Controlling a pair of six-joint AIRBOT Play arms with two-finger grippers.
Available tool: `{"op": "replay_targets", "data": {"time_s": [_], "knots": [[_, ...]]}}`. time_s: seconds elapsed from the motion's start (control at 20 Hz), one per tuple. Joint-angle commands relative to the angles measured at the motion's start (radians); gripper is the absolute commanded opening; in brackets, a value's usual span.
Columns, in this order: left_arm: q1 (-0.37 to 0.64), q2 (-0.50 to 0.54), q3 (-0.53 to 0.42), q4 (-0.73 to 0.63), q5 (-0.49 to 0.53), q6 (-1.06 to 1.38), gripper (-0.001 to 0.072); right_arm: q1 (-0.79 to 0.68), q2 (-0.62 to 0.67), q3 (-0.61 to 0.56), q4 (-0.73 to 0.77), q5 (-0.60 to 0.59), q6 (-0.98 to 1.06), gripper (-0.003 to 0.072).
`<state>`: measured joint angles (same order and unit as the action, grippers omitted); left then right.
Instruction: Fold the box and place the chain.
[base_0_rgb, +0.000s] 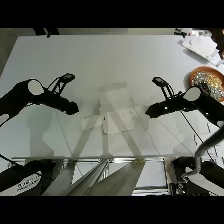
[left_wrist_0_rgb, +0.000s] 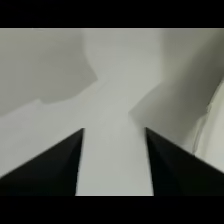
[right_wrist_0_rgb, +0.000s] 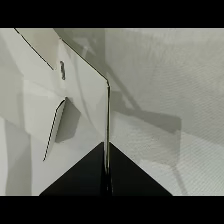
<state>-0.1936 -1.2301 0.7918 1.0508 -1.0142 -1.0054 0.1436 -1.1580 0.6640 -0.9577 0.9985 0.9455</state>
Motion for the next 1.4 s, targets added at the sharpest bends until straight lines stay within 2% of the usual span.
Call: {"op": "replay_targets", "data": {"time_s": [0.0,0.15,0.3,0.35,0.45,0.55,0.75,0.95,1.1,1.15,1.25,1.35], "knots": [[0.000,-0.003,0.000,-0.288,0.124,0.198,0.0518,0.001,0.001,0.000,0.002,0.008,0.000,0.0021],[-0.002,-0.033,0.000,-0.426,0.081,0.340,0.0536,0.001,0.001,0.000,0.002,0.008,0.000,0.0021],[-0.003,-0.106,0.000,-0.665,0.024,0.512,0.0538,0.001,0.001,0.000,0.002,0.008,0.000,0.0021],[-0.003,-0.138,0.000,-0.705,0.009,0.533,0.0565,0.001,0.001,0.000,0.002,0.008,0.000,0.0021],[-0.008,-0.200,0.000,-0.694,-0.012,0.535,0.0579,0.001,0.001,0.000,0.002,0.007,0.000,0.0021],[-0.010,-0.248,0.000,-0.702,-0.014,0.558,0.0654,0.001,0.001,0.000,0.002,0.008,0.000,0.0021],[-0.027,-0.288,0.000,-0.808,0.000,0.715,0.0636,0.001,0.001,0.000,0.002,0.007,0.000,0.0021],[-0.097,-0.312,0.000,-0.825,0.038,0.812,0.0619,0.001,0.001,0.000,0.002,0.007,0.000,0.0021],[-0.127,-0.334,0.000,-0.892,0.038,0.898,0.0549,0.001,0.001,0.000,0.002,0.008,0.000,0.0021],[-0.132,-0.338,0.000,-0.916,0.038,0.921,0.0502,0.001,0.001,0.000,0.001,0.008,0.000,0.0021],[-0.134,-0.340,0.000,-0.931,0.039,0.974,0.0282,0.001,0.001,0.000,0.002,0.013,0.000,0.0021],[-0.133,-0.340,0.000,-0.916,0.038,0.985,0.0125,0.001,0.001,0.000,0.002,0.015,0.000,0.0021]]}}
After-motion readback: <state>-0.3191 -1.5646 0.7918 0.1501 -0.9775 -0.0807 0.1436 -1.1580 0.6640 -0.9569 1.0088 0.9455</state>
